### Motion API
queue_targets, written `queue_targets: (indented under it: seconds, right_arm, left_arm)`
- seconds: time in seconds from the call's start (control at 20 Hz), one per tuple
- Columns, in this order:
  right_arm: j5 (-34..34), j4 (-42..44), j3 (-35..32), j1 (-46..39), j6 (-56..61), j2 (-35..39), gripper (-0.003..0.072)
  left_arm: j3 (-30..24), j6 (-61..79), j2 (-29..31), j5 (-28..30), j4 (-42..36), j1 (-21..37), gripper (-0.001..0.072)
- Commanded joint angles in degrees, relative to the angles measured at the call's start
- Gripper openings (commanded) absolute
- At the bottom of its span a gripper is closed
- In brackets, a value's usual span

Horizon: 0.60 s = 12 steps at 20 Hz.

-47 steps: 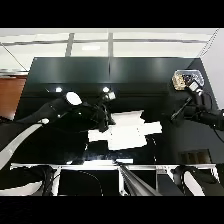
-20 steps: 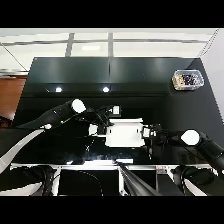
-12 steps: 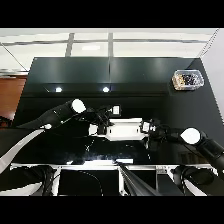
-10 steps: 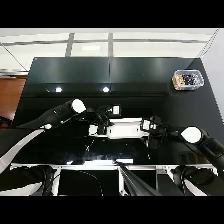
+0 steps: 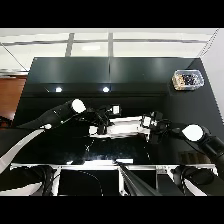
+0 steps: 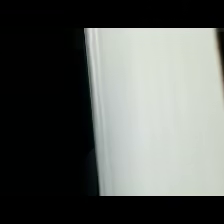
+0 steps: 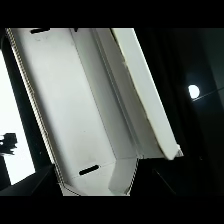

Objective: Fold the box and place the chain.

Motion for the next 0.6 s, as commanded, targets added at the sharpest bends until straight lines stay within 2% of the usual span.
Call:
queue_targets:
  seconds: [0.0,0.4,0.55]
  right_arm:
    - [0.11,-0.57,0.24,-0.04,-0.22,-0.04,0.0704]
    - [2.1,5.92,0.24,-0.04,-0.28,-3.17,0.0703]
    - [2.69,8.07,0.24,-0.04,-1.38,-4.55,0.0676]
  left_arm:
    - [-0.02,0.09,0.15,0.0,0.09,0.02,0.0029]
    - [0.0,1.99,1.55,-0.66,2.25,0.04,0.003]
    - [0.0,2.01,1.55,-1.66,2.27,0.04,0.003]
